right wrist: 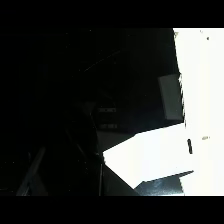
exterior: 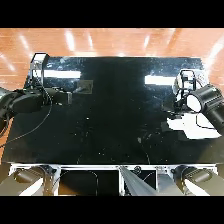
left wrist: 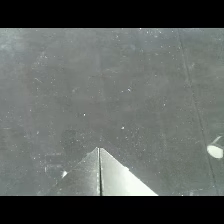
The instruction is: Fold the box and place the chain.
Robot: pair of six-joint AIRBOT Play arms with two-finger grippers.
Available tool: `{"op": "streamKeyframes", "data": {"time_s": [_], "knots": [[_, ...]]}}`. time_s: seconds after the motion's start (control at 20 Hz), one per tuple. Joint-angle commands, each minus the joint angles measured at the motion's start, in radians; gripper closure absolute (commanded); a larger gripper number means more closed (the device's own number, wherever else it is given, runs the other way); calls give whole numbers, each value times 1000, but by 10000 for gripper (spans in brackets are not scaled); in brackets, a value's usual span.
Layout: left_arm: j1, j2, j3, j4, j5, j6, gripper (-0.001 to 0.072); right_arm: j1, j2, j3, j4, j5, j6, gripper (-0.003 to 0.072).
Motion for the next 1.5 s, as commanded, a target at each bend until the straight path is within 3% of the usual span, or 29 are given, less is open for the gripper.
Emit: {"op": "streamKeyframes", "data": {"time_s": [0.0,0.25,0.45,0.7,0.75,0.8,0.85,1.05,1.25,1.45], "knots": [[0,0,0,0,0,0,684,0,-1,0,0,-2,0,660],[0,0,0,0,-9,0,684,0,-1,0,0,-169,0,660],[0,-10,0,-10,-193,-1,684,0,-1,0,0,-197,0,660],[-1,-98,0,-108,-275,-3,683,-4,-2,0,-35,-280,0,653],[-1,-123,0,-132,-272,-5,610,-14,-3,0,-34,-303,0,240],[-1,-146,0,-187,-251,-4,297,-26,-3,0,-19,-307,-18,-24],[-1,-169,1,-232,-232,-4,90,-43,-3,0,18,-299,-60,-26],[-1,-206,1,-264,-193,-3,88,-199,-6,51,128,-262,-338,-23],[0,-206,0,-234,-243,-2,89,-625,-69,181,218,-219,-486,-22],[-1,-211,0,-275,-248,-4,88,-1097,-251,289,549,-157,-632,-23]]}}
